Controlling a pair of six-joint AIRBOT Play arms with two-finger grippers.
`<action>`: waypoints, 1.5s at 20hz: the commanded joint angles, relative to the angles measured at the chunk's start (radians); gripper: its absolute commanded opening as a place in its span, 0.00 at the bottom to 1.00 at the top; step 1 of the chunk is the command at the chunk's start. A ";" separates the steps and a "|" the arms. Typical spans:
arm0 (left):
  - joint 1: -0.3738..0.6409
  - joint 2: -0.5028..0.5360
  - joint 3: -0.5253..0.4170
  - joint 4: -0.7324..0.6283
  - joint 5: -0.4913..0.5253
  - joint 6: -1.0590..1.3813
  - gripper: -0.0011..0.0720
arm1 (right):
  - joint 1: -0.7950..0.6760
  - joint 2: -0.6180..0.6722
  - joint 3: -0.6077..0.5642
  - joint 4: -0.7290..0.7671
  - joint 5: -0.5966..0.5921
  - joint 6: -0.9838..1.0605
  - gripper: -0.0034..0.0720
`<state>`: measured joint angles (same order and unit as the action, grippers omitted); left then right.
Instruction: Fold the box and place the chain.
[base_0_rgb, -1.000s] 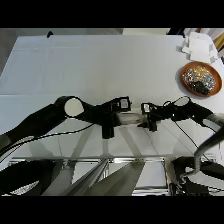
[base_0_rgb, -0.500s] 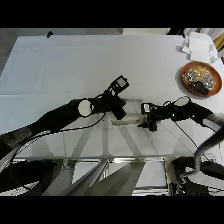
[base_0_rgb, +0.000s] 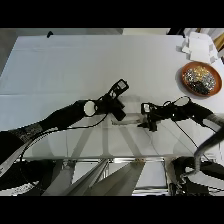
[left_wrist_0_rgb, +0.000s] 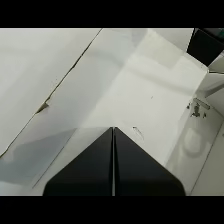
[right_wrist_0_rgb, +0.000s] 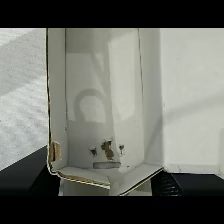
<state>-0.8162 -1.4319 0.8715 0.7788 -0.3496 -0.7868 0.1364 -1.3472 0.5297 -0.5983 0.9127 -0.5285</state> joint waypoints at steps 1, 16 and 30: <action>0.000 0.044 0.001 0.048 -0.011 0.001 0.02 | 0.000 0.001 0.000 0.000 0.000 0.000 0.54; 0.020 0.274 -0.079 0.515 -0.493 0.128 0.02 | 0.000 0.001 0.000 0.000 0.000 0.000 0.54; 0.193 0.133 -0.160 0.231 -0.394 0.617 0.60 | 0.000 0.001 0.000 0.000 0.000 0.000 0.54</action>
<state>-0.6373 -1.2720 0.7132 1.0351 -0.7708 -0.2314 0.1364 -1.3472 0.5297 -0.5983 0.9123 -0.5289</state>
